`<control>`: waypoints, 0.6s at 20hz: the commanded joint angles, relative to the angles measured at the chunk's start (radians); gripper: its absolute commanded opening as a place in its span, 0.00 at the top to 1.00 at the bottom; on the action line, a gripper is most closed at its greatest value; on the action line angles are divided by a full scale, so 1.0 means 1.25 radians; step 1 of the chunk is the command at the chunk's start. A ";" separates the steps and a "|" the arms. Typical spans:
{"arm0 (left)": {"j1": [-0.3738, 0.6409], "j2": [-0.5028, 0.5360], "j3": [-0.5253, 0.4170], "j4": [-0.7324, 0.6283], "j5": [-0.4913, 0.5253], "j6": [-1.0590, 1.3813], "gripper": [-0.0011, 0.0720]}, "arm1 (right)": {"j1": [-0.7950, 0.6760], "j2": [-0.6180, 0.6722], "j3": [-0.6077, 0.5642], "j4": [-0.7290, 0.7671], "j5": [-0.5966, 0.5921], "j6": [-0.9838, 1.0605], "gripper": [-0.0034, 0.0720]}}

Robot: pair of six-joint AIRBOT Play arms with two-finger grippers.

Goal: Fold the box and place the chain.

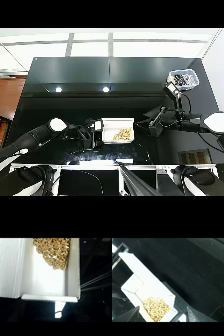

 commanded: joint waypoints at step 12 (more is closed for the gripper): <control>-0.012 -0.008 0.001 -0.022 0.021 0.005 0.44 | 0.001 0.000 0.001 -0.011 -0.091 0.118 0.01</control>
